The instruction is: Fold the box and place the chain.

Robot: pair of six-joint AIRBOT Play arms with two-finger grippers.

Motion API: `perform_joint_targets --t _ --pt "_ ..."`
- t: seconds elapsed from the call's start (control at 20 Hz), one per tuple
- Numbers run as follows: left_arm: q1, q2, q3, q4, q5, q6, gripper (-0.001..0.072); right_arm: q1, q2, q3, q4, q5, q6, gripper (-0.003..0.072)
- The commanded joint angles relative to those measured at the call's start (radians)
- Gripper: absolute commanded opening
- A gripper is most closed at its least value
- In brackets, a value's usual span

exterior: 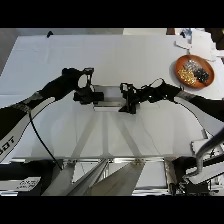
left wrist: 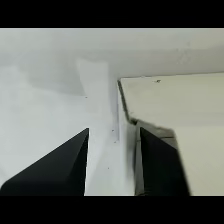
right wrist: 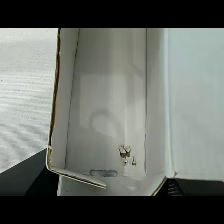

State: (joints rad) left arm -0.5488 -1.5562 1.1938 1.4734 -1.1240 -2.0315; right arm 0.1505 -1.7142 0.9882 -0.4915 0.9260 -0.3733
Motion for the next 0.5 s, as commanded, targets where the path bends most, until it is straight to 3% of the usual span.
perform_joint_targets --t 0.0,0.1,0.2,0.35,0.45 --pt "0.042 0.063 0.001 -0.053 -0.023 0.097 0.0359 0.000 0.000 0.000 0.002 -0.001 0.002 0.0364" --pt "0.089 0.106 0.001 -0.149 -0.051 0.225 0.0400 0.000 0.000 0.000 0.002 -0.001 0.002 0.0364" --pt "0.142 0.148 0.000 -0.237 -0.093 0.335 0.0568 0.000 0.000 0.000 0.002 -0.001 0.002 0.0364" --pt "0.214 0.207 -0.011 -0.372 -0.167 0.584 0.0560 0.000 0.000 0.000 0.002 -0.001 0.002 0.0364" --pt "0.248 0.235 -0.047 -0.446 -0.162 0.785 0.0557 0.000 0.000 0.000 0.002 -0.001 0.002 0.0364"
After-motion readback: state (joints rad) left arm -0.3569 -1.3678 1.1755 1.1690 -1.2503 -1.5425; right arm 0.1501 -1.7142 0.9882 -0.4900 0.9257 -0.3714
